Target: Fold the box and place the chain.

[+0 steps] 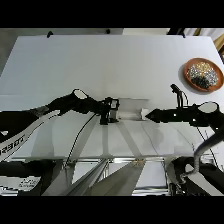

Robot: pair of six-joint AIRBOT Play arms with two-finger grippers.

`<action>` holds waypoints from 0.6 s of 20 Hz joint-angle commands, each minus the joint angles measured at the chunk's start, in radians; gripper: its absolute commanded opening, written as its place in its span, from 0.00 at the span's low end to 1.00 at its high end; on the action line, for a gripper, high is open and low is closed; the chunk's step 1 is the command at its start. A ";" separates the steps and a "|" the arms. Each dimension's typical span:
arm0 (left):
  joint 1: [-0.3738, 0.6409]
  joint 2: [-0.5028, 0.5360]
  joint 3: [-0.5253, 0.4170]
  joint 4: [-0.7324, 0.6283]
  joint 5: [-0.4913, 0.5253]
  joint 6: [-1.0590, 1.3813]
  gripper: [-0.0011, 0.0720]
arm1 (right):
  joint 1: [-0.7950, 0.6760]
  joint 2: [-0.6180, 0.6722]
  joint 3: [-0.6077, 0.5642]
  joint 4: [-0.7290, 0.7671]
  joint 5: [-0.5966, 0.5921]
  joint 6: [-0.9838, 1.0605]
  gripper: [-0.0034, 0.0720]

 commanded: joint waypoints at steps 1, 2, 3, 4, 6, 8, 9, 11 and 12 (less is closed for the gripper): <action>0.000 0.000 0.001 0.000 0.000 0.000 0.21 | 0.101 -0.008 0.014 -0.014 -0.100 0.079 0.66; 0.000 0.000 0.001 0.000 0.000 0.000 0.21 | 0.123 -0.012 0.021 -0.031 -0.117 0.103 0.66; 0.000 0.000 0.001 0.000 0.000 0.000 0.21 | 0.142 -0.016 0.030 -0.059 -0.131 0.133 0.66; 0.000 0.000 0.001 0.000 0.000 0.000 0.21 | 0.159 -0.022 0.043 -0.095 -0.143 0.175 0.66; 0.000 0.000 0.001 0.000 0.000 0.000 0.21 | 0.185 -0.032 0.068 -0.154 -0.160 0.255 0.66; 0.000 0.000 0.001 0.000 0.000 0.000 0.21 | 0.207 -0.044 0.082 -0.208 -0.164 0.336 0.66; 0.000 0.000 0.001 0.000 0.000 0.000 0.21 | 0.220 -0.050 0.086 -0.245 -0.164 0.381 0.66; 0.000 0.000 0.001 0.001 0.000 0.000 0.21 | 0.251 -0.053 0.095 -0.317 -0.163 0.457 0.66; 0.000 0.000 0.001 0.000 0.000 0.000 0.21 | 0.267 -0.053 0.101 -0.348 -0.163 0.493 0.66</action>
